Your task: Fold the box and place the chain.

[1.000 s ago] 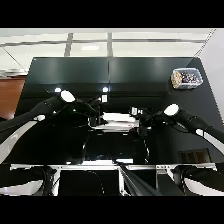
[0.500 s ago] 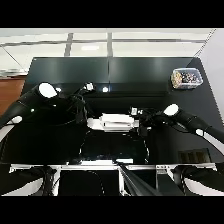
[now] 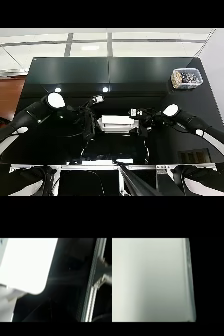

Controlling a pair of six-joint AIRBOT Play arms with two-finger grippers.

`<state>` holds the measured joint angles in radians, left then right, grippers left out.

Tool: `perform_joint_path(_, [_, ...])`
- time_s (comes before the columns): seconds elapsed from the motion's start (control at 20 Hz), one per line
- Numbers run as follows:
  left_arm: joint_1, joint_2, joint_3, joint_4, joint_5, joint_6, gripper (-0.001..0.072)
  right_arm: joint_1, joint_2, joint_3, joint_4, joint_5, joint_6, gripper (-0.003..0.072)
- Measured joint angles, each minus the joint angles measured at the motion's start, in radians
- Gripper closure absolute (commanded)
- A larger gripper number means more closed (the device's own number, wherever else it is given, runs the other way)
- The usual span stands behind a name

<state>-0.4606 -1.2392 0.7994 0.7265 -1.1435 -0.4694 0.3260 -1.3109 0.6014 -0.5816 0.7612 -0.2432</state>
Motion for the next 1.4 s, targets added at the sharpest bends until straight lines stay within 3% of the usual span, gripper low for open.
perform_joint_path(0.25, [-0.016,-0.005,-0.017,-0.251,0.264,0.095,0.0686,0.000,0.000,0.000,-0.001,0.001,0.002,0.0434])
perform_joint_path(0.45, [-0.021,-0.023,-0.020,-0.301,0.483,0.121,0.0686,0.000,0.000,0.000,-0.002,0.001,0.004,0.0434])
perform_joint_path(0.6, [-0.022,-0.071,-0.019,-0.288,0.579,0.126,0.0685,0.000,0.000,0.000,-0.002,0.001,0.004,0.0434])
perform_joint_path(1.1, [-0.020,-0.246,0.042,-0.205,0.442,0.051,0.0685,0.000,0.000,0.000,-0.005,0.004,0.002,0.0434])
perform_joint_path(1.4, [0.018,-0.209,0.088,-0.109,0.399,0.025,0.0685,0.000,0.000,0.000,-0.002,0.002,0.004,0.0434])
